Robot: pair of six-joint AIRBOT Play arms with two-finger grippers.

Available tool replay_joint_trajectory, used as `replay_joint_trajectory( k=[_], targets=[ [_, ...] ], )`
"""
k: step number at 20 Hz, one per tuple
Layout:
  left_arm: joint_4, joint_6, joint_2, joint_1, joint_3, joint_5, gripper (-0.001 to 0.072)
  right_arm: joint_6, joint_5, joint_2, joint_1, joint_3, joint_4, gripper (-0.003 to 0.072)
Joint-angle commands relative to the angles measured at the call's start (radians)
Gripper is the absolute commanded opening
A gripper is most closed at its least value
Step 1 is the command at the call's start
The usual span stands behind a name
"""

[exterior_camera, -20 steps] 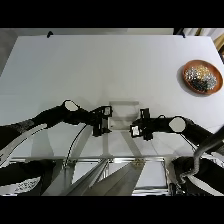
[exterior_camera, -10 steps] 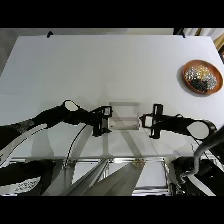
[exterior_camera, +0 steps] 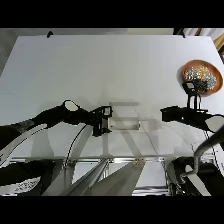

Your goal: Fold the box and place the chain.

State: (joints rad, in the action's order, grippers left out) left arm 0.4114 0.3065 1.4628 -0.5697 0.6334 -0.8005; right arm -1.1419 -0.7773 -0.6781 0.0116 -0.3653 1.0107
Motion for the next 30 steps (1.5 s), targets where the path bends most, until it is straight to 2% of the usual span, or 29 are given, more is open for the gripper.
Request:
replay_joint_trajectory(
  k=[1,4,10,13,20,25,26,27,29,30],
  targets=[
    [0.0,0.0,0.0,0.001,0.0,0.0,0.0254,-0.143,-0.07,-0.114,0.05,0.0,0.001,0.0017],
    [0.001,0.0,0.0,0.001,0.0,0.0,0.0254,-0.131,-0.103,-0.227,0.034,0.0,-0.051,0.0015],
    [0.0,0.0,0.0,0.001,0.0,0.0,0.0254,-0.106,-0.128,-0.32,-0.055,0.0,-0.054,0.0015],
    [0.0,0.0,0.0,0.001,0.0,0.0,0.0254,-0.106,-0.163,-0.328,-0.12,0.0,-0.068,0.0015],
    [0.0,0.0,-0.001,0.001,0.0,0.0,0.0254,-0.106,-0.113,-0.323,-0.231,-0.001,-0.118,0.0015],
    [0.001,0.0,-0.001,0.001,0.0,0.0,0.0254,-0.107,-0.096,-0.28,-0.245,-0.037,-0.117,0.0021],
    [0.0,0.0,0.0,0.001,0.0,0.0,0.0254,-0.107,-0.096,-0.273,-0.245,-0.042,-0.117,0.0042],
    [0.0,0.0,0.0,0.001,0.0,0.0,0.0254,-0.107,-0.097,-0.264,-0.245,-0.042,-0.117,0.0118],
    [0.001,0.0,0.0,0.001,0.0,0.0,0.0254,-0.107,-0.102,-0.246,-0.245,-0.043,-0.117,0.0204],
    [0.0,0.0,-0.001,0.001,0.0,0.0,0.0254,-0.107,-0.102,-0.236,-0.245,-0.045,-0.117,0.0203]
  ],
)
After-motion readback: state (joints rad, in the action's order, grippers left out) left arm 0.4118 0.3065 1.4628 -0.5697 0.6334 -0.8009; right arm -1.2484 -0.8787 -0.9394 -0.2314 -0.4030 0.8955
